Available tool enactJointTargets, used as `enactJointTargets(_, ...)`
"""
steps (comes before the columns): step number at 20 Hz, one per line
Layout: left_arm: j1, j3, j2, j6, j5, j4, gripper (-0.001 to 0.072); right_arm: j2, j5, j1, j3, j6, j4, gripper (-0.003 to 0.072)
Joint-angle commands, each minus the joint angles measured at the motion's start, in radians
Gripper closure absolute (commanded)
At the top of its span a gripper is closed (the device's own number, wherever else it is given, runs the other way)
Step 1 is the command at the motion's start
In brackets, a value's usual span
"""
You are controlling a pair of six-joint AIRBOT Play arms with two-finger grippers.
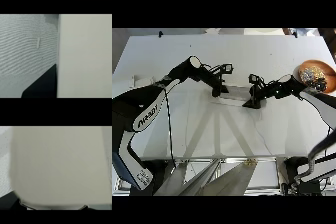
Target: Fold the box and place the chain.
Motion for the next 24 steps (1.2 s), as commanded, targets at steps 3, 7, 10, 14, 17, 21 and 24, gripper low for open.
enactJointTargets(3,0.000,0.000,-0.001,0.000,0.000,0.000,0.0694,-0.003,-0.001,-0.019,0.000,0.005,-0.004,0.0084)
enactJointTargets(7,0.000,0.000,-0.001,0.000,0.000,0.000,0.0694,-0.003,-0.003,-0.019,0.000,0.005,-0.004,0.0084)
enactJointTargets(10,0.000,0.000,-0.001,0.000,0.000,0.000,0.0694,-0.003,0.000,-0.019,0.000,0.006,-0.003,0.0084)
enactJointTargets(14,0.000,0.000,-0.001,0.000,0.000,0.000,0.0694,-0.003,0.005,-0.019,0.000,0.006,-0.003,0.0085)
enactJointTargets(17,0.000,0.000,-0.001,0.000,0.000,0.000,0.0694,-0.003,-0.005,-0.019,0.000,0.006,0.005,0.0148)
enactJointTargets(21,0.000,0.000,-0.001,0.000,0.000,0.000,0.0694,-0.003,-0.003,-0.019,0.000,0.006,0.004,0.0186)
enactJointTargets(24,0.000,0.000,-0.001,0.000,0.000,0.000,0.0694,-0.003,-0.003,-0.019,0.000,0.006,0.004,0.0186)
